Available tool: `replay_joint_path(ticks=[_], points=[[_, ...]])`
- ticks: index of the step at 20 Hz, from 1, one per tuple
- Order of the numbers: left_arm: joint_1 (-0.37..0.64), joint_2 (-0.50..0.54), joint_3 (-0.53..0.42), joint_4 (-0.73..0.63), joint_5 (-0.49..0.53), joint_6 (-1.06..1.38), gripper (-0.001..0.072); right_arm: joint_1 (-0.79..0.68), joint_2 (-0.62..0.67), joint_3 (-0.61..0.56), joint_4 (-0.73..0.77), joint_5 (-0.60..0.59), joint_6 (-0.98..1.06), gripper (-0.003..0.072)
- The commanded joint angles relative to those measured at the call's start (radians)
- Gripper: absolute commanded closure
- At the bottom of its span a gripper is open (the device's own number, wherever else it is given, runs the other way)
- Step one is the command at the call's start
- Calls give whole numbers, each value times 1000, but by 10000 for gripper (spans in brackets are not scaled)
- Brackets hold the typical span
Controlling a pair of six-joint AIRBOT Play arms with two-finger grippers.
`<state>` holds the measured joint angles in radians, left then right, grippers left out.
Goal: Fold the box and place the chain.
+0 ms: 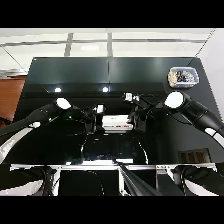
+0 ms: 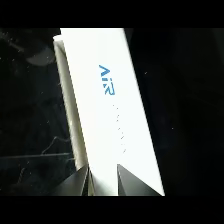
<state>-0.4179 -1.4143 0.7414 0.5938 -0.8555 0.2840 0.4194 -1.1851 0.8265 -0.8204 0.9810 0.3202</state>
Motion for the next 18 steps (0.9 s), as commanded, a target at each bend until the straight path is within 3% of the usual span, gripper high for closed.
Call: replay_joint_path(ticks=[1, 18], points=[[0, -1, 0, 0, -1, 0, 415, 0, 0, 0, -1, 3, 0, 476], [0, -1, 0, 0, -1, 0, 415, 0, 1, -42, -4, -24, 1, 477]])
